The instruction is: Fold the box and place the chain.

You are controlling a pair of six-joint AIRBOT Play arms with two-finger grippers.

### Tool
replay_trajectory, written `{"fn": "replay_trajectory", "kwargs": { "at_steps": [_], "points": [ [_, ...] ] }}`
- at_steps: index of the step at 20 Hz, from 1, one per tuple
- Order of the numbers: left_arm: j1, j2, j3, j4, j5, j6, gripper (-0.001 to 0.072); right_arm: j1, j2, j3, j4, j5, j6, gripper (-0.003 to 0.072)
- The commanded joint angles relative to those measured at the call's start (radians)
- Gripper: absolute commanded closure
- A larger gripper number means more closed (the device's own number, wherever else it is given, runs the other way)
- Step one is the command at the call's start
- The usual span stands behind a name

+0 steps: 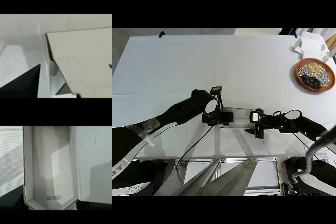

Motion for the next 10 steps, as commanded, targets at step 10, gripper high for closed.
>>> {"fn": "replay_trajectory", "kwargs": {
  "at_steps": [10],
  "points": [
    [-0.046,-0.066,0.052,0.130,0.000,-0.134,0.0348,0.000,0.001,0.000,0.000,0.000,0.000,0.0310]
  ]
}}
